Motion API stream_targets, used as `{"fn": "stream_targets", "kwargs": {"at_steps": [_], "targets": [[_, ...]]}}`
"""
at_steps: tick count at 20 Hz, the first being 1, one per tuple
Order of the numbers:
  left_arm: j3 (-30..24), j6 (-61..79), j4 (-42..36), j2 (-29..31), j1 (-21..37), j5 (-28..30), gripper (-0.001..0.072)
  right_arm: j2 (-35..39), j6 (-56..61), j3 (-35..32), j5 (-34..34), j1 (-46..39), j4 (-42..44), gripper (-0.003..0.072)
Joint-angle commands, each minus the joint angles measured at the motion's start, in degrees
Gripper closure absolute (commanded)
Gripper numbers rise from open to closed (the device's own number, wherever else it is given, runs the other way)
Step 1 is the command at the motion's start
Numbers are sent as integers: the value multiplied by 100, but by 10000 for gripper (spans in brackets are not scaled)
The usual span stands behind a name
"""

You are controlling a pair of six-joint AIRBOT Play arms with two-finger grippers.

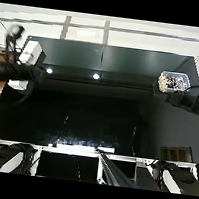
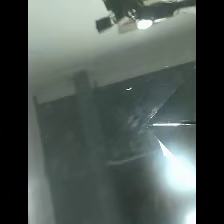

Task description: Fold the box and place the chain.

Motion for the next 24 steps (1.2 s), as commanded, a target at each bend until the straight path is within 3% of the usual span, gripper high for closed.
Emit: {"fn": "stream_targets", "kwargs": {"at_steps": [1,8,24], "targets": [[-1064,-299,304,267,-313,828,683,240,164,-935,-872,7,-170,665],[-1099,-317,662,267,-313,1462,679,240,-157,-1130,-1069,2,-170,666],[-1099,-317,662,267,-313,1469,679,240,-157,-1130,-1069,2,-170,667]]}}
